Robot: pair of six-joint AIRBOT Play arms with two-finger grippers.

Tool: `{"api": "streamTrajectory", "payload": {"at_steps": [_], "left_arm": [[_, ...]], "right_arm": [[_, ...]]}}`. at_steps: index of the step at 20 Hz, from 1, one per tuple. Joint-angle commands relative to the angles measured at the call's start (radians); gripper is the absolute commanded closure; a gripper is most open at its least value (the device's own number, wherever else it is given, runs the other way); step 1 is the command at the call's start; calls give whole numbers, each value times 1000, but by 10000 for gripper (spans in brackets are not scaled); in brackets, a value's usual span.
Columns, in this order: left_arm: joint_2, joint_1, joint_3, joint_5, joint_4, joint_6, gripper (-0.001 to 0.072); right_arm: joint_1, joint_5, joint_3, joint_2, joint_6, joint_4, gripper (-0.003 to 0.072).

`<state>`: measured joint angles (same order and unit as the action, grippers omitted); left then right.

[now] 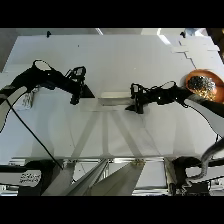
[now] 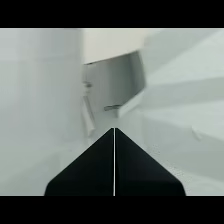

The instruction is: Fold the box and place the chain.

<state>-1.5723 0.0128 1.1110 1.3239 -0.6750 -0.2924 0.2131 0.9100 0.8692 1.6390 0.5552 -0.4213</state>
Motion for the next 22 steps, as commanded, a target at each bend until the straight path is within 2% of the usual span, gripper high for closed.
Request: {"api": "streamTrajectory", "payload": {"at_steps": [1, 3, 4, 7, 11, 13, 18, 22], "left_arm": [[68, -70, -56, 31, -33, 3, 703], [71, -143, -60, -9, 1, 3, 703], [71, -177, -60, -64, 25, 3, 703], [71, -238, -60, -294, 128, -22, 701], [53, -236, -60, -621, 382, -51, 699], [24, -236, -60, -723, 406, -43, 699], [-102, -239, -60, -680, 406, -44, 699], [-85, -211, -60, -600, 406, -48, 698]], "right_arm": [[0, 0, 0, 0, 0, 0, 309], [0, 0, 0, 0, 0, 0, 309], [0, 0, 0, 0, 0, 0, 309], [0, 0, 0, 0, 0, 0, 309], [0, -1, 0, 0, 0, 0, 309], [0, -1, 0, 0, 0, 0, 309], [0, -1, 0, 0, 0, 0, 309], [0, -1, 0, 0, 0, 0, 309]]}}
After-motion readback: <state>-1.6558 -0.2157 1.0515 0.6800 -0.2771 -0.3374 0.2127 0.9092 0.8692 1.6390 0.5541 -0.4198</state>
